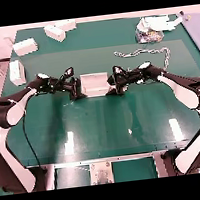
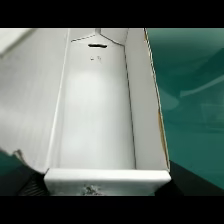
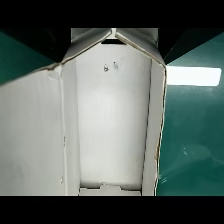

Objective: Fold the box and place the chain.

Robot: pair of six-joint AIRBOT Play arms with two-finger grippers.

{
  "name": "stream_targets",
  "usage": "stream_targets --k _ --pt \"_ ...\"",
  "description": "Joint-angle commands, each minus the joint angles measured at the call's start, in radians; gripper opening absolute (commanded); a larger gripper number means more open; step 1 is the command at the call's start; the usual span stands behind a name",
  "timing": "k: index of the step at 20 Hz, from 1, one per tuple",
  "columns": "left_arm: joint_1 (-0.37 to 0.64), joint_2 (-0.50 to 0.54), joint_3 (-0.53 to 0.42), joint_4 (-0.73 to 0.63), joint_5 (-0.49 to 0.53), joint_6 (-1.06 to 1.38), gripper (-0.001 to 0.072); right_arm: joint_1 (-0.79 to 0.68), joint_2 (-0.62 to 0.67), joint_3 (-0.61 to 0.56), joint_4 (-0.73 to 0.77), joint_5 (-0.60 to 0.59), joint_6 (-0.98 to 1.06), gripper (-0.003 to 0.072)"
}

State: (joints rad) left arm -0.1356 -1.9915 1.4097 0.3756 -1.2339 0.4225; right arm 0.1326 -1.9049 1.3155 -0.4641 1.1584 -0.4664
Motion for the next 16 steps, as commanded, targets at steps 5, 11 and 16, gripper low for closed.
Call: stream_targets --k 5,11,16 --pt "-0.001 -0.007 0.001 -0.002 -0.038 0.013 0.0708 0.001 0.001 0.000 0.000 -0.001 -0.001 0.0574" --pt "-0.001 -0.007 0.001 -0.001 -0.039 0.013 0.0645 0.001 0.001 0.000 0.000 -0.001 -0.001 0.0574" --pt "-0.001 -0.007 0.001 -0.002 -0.038 0.013 0.0635 0.001 0.001 0.000 0.000 -0.001 -0.001 0.0574"
